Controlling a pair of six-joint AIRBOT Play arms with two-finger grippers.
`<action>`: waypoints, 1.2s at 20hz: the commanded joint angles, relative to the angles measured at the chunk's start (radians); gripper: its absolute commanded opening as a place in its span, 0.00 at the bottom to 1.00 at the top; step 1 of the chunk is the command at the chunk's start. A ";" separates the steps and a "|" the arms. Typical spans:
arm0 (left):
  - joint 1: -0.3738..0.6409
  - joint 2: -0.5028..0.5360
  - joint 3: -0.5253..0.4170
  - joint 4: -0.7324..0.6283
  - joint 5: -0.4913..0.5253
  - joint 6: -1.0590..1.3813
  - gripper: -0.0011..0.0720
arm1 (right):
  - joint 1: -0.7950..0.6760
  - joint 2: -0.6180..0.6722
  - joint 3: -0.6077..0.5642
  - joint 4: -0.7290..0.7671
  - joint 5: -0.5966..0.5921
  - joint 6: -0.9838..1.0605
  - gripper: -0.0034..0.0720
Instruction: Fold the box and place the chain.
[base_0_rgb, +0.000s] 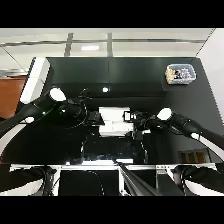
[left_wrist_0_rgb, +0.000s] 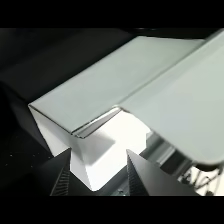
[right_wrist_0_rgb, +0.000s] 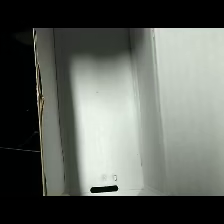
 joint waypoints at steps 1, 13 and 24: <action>-0.038 0.000 0.049 0.135 0.032 -0.132 0.56 | 0.000 -0.001 0.000 0.002 0.000 0.000 0.12; -0.072 0.000 0.061 0.232 0.018 -0.261 0.49 | 0.000 -0.001 0.000 0.002 0.000 0.000 0.12; -0.181 0.000 0.062 0.440 0.080 -0.499 0.49 | 0.000 -0.001 0.000 0.002 0.000 0.000 0.12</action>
